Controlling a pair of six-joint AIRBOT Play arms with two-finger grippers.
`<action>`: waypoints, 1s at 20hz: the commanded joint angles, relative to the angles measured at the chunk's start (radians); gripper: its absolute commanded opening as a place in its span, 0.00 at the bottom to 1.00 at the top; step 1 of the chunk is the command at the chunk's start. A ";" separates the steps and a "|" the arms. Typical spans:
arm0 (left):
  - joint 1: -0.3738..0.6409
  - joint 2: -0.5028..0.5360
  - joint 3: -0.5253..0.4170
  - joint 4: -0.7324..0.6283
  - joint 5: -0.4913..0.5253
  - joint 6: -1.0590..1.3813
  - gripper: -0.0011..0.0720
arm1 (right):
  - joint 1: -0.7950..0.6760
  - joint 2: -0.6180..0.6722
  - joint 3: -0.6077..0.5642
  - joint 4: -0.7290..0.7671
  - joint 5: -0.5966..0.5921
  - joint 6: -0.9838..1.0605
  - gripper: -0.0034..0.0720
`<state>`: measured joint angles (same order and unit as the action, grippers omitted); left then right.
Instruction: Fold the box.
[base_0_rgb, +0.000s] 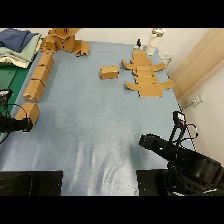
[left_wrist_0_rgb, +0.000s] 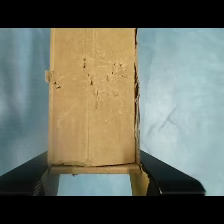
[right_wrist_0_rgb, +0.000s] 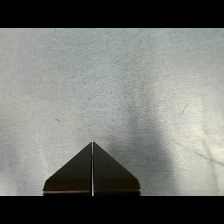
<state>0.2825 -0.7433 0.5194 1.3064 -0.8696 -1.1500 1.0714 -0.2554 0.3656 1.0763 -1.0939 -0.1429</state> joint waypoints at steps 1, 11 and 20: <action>0.004 -0.064 0.001 -0.005 0.145 0.025 0.63 | 0.000 -0.001 0.001 0.001 0.000 0.000 0.05; 0.004 -0.281 0.074 -0.031 0.342 0.040 0.63 | 0.000 -0.001 0.001 0.000 0.000 0.000 0.05; -0.004 -0.460 0.211 -0.055 0.357 0.095 0.63 | 0.000 -0.001 0.001 -0.013 0.000 0.005 0.05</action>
<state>0.2852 -1.1549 0.7029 1.2678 -0.5270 -1.0801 1.0714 -0.2573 0.3656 1.0706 -1.0939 -0.1421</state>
